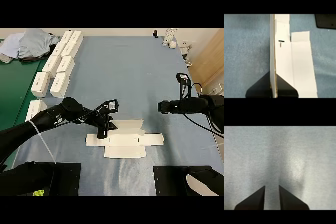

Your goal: Fold the box.

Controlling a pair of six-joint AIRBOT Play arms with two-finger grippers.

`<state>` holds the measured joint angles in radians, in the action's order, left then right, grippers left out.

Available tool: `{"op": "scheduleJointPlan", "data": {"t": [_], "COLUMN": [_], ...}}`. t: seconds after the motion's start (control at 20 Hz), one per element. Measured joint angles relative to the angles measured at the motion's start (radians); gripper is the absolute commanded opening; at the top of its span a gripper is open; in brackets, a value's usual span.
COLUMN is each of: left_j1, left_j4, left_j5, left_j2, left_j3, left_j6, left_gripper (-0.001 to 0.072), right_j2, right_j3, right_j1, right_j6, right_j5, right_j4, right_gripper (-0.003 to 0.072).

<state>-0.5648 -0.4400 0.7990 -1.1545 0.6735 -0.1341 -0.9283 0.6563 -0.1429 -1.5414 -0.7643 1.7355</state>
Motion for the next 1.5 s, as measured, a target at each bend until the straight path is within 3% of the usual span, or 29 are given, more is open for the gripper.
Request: {"op": "scheduleJointPlan", "data": {"t": [0.45, 0.85, 0.9, 0.95, 1.0, 1.2, 1.5], "left_j1": [-0.001, -0.001, -0.001, -0.002, -0.002, -0.002, -0.002], "left_j4": [-0.006, -0.01, -0.012, -0.013, -0.014, -0.016, -0.017], "left_j5": [0.031, 0.118, 0.124, 0.129, 0.133, 0.143, 0.15], "left_j2": [-0.05, -0.082, -0.082, -0.082, -0.082, -0.082, -0.083], "left_j3": [0.006, 0.003, 0.003, 0.003, 0.003, 0.003, 0.003], "left_j6": [0.035, 0.053, 0.056, 0.056, 0.056, 0.056, 0.056], "left_gripper": [0.0012, 0.0012, 0.0012, 0.0012, 0.0012, 0.0012, 0.0012], "right_j2": [0.0, 0.0, 0.0, 0.0, 0.001, 0.028, 0.216], "right_j3": [0.0, 0.0, 0.0, 0.0, 0.0, 0.0, -0.015], "right_j1": [0.0, 0.0, 0.0, 0.0, 0.0, -0.008, -0.153], "right_j6": [0.0, 0.0, 0.0, 0.0, 0.0, -0.007, 0.085], "right_j5": [0.0, -0.015, -0.022, -0.033, -0.05, -0.208, -0.479], "right_j4": [0.017, 0.026, 0.029, 0.037, 0.053, 0.143, 0.221], "right_gripper": [0.0272, 0.0267, 0.0209, 0.0037, 0.0002, 0.0001, 0.0001]}}
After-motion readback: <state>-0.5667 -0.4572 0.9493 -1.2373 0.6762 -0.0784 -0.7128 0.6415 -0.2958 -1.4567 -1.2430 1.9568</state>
